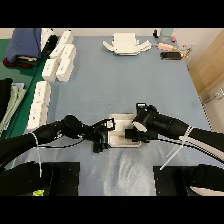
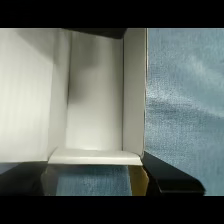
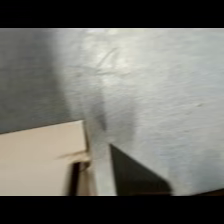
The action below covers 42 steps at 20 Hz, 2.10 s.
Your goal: Fold the box.
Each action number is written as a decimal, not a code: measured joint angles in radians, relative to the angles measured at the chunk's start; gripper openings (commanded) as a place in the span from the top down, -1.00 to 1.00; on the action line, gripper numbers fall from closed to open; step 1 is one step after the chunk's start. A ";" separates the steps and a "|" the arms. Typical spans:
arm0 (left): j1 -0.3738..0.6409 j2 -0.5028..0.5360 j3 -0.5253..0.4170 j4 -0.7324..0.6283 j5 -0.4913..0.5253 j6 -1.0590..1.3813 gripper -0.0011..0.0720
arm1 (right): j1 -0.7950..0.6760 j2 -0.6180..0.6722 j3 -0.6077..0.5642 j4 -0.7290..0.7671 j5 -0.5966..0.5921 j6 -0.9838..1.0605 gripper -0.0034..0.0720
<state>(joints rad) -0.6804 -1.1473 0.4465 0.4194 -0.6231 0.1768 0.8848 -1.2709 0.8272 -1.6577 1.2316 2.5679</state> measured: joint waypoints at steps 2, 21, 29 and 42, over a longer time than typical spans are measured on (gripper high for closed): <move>0.000 0.000 0.000 0.006 0.001 0.003 -0.31 | 0.002 0.004 0.002 0.011 0.002 -0.008 -0.17; 0.000 0.000 0.000 0.006 0.002 0.006 -0.31 | -0.505 0.340 0.003 0.250 0.073 -0.472 0.91; 0.000 0.000 0.000 0.006 0.003 0.006 -0.31 | -0.911 -0.079 0.021 0.931 0.069 -1.095 0.90; 0.000 0.000 0.000 0.007 0.003 0.006 -0.31 | -0.735 -0.294 0.183 1.119 0.381 -1.434 0.90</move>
<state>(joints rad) -0.6804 -1.1473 0.4461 0.4263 -0.6205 0.1829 0.1501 -1.5646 1.0100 -0.5385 1.6123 1.1336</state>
